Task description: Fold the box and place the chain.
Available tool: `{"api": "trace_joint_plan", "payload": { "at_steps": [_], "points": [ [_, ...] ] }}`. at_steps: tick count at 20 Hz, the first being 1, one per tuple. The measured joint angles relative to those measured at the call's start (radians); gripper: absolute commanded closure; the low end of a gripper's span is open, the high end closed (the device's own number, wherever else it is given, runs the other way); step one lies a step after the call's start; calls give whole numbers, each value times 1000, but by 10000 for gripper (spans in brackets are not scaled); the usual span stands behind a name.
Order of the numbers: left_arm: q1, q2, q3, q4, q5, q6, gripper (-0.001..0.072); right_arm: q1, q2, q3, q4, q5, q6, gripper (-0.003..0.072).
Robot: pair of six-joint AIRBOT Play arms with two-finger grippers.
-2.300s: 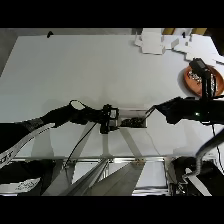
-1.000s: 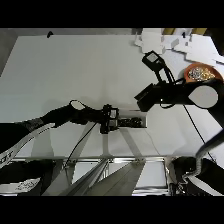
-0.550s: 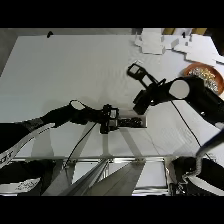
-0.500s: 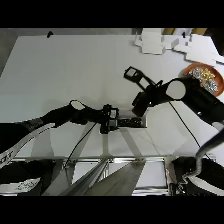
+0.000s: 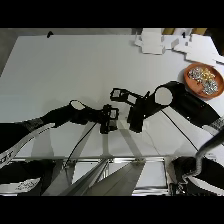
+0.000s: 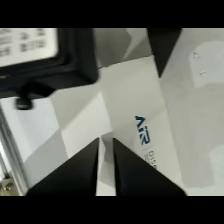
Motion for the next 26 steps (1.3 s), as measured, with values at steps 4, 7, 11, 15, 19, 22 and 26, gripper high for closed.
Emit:
{"api": "trace_joint_plan", "payload": {
  "at_steps": [4, 7, 11, 15, 19, 22, 26],
  "points": [
    [0, 0, 0, 0, 0, 0, 438, 4, 0, 0, 12, 16, -32, 476],
    [0, 0, 0, 0, 0, 0, 438, 4, 0, 0, -3, 17, -56, 428],
    [0, 0, 0, 0, 0, 0, 438, 4, 0, 0, -38, -3, -68, 409],
    [0, 0, 0, 0, 0, 0, 438, 4, 0, -6, -43, -8, -71, 411],
    [0, 0, 0, 0, 0, 0, 438, 4, 0, -17, -42, 1, -69, 423],
    [0, 0, 0, 0, 0, 0, 438, 4, 3, -20, -46, 22, -54, 443],
    [0, 0, 0, 0, 0, 0, 438, 4, 5, -21, -81, 27, -45, 439]
  ]
}}
